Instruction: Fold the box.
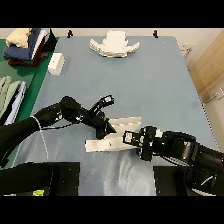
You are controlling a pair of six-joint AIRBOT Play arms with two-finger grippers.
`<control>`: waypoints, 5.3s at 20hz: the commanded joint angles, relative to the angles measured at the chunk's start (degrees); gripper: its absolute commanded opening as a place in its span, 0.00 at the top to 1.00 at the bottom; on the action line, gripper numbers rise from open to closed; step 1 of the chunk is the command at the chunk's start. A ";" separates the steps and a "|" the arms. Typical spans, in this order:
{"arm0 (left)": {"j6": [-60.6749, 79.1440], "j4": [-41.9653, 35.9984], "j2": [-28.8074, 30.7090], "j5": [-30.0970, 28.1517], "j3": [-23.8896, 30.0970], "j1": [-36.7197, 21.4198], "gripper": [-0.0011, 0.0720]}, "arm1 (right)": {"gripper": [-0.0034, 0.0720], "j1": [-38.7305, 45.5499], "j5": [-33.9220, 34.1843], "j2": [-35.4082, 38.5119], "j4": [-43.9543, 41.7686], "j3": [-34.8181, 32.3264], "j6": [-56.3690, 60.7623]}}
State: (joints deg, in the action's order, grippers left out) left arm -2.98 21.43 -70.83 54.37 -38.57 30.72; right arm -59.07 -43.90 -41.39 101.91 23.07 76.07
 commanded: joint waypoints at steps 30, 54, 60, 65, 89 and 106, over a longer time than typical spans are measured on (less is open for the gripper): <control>0.15 0.02 0.04 0.11 0.00 0.00 0.96 | 0.01 35.87 -3.63 -9.40 -55.12 0.31 -69.85; 0.15 0.02 0.04 0.11 0.00 0.00 0.96 | 0.01 35.85 -7.48 -8.35 -53.75 -2.93 -67.23; 0.15 0.02 0.04 0.13 0.00 0.00 0.96 | 0.03 35.85 -7.08 -9.38 -60.24 -2.93 -82.44; 0.15 0.02 0.04 0.13 0.00 0.00 0.96 | 0.03 35.85 -7.13 -9.79 -60.13 -3.04 -83.52; 0.15 0.02 0.04 0.11 0.00 0.00 0.96 | 0.25 35.87 -6.08 -12.72 -60.28 -3.04 -83.65; 0.15 0.02 0.04 0.11 0.00 0.00 0.96 | 0.28 35.87 -4.70 -12.81 -58.86 -3.85 -83.62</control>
State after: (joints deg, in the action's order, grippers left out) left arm -2.83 21.34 -70.83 54.50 -38.57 30.72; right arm -23.22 -48.60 -54.22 42.76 19.27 -7.57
